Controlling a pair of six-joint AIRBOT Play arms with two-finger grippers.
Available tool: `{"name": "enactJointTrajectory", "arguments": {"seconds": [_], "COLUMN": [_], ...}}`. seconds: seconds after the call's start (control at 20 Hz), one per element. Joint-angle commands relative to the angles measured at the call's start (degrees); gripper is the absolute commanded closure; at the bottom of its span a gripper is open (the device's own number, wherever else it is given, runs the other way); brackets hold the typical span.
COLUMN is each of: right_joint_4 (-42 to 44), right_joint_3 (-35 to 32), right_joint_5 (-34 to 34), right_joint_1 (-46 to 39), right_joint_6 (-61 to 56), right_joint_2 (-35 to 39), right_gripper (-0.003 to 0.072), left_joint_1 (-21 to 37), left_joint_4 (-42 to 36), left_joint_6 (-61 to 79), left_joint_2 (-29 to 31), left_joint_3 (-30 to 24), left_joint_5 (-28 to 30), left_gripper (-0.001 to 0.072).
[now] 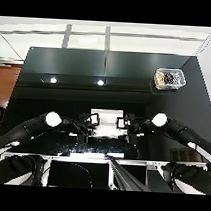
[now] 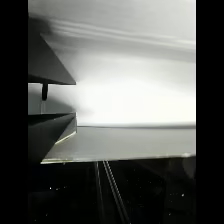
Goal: Fold the box and place the chain.
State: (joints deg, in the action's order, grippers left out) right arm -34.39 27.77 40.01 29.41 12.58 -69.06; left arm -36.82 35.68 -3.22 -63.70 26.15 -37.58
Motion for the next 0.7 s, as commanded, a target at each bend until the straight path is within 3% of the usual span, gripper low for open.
{"name": "enactJointTrajectory", "arguments": {"seconds": [0.0, 0.2, 0.4, 0.5, 0.65], "right_joint_4": [0.1, 0.1, 0.1, 0.1, 0.1], "right_joint_3": [0.0, 0.0, 0.0, 0.0, 0.0], "right_joint_5": [-0.2, -0.2, -0.2, -0.2, -0.2], "right_joint_1": [0.0, 0.0, 0.0, 0.0, 0.0], "right_joint_6": [-0.1, -0.1, -0.2, -0.2, -0.2], "right_joint_2": [0.0, 0.0, 0.0, 0.0, 0.0], "right_gripper": [0.0207, 0.0207, 0.0207, 0.0206, 0.0206], "left_joint_1": [-0.1, 0.2, 4.9, 9.7, 22.1], "left_joint_4": [-0.2, 0.8, 8.0, 13.7, 24.8], "left_joint_6": [-0.1, 0.0, -7.9, -16.6, -44.9], "left_joint_2": [-0.1, 0.4, 7.2, 12.1, 17.4], "left_joint_3": [0.0, 0.2, 0.3, 0.3, 0.3], "left_joint_5": [-0.1, -0.4, -2.5, -5.0, -7.1], "left_gripper": [0.0664, 0.0683, 0.0685, 0.0685, 0.0684]}}
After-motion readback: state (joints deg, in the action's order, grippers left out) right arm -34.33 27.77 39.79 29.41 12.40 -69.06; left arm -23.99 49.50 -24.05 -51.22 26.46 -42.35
